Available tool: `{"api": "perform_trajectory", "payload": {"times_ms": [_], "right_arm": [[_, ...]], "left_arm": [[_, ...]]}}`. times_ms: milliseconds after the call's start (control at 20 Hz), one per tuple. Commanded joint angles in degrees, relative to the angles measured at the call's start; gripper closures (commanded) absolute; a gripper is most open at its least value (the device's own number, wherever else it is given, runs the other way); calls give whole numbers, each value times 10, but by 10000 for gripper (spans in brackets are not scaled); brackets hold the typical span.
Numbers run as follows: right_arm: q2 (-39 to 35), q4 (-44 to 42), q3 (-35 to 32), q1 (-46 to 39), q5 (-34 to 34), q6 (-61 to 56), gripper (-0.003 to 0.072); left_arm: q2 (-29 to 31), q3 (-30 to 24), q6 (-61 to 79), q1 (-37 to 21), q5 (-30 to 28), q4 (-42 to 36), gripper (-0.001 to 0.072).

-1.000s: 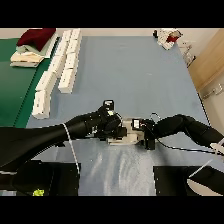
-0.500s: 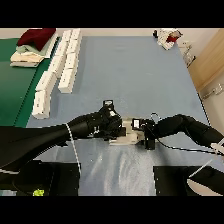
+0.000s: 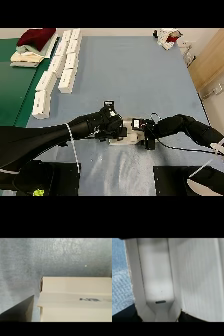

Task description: Fold the box.

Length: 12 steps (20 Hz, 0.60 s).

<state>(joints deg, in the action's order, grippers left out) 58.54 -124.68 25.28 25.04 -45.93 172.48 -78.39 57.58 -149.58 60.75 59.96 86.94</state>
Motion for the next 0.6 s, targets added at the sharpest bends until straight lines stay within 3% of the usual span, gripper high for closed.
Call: {"api": "perform_trajectory", "payload": {"times_ms": [0, 200, 450, 500, 550], "right_arm": [[0, 0, 0, 1, 0, 0, 258], [0, 0, 0, 0, 0, 0, 258], [0, 0, 0, 0, 0, 0, 258], [0, 0, 0, 0, 0, 0, 258], [0, 0, 0, 1, 0, 0, 258]], "left_arm": [[1, 0, 2, 0, 7, 1, 221], [36, 8, 8, 0, 23, 1, 220], [161, 27, 54, 0, 132, 2, 223], [180, 27, 69, 0, 135, 3, 319], [196, 27, 98, 0, 135, 5, 589]]}}
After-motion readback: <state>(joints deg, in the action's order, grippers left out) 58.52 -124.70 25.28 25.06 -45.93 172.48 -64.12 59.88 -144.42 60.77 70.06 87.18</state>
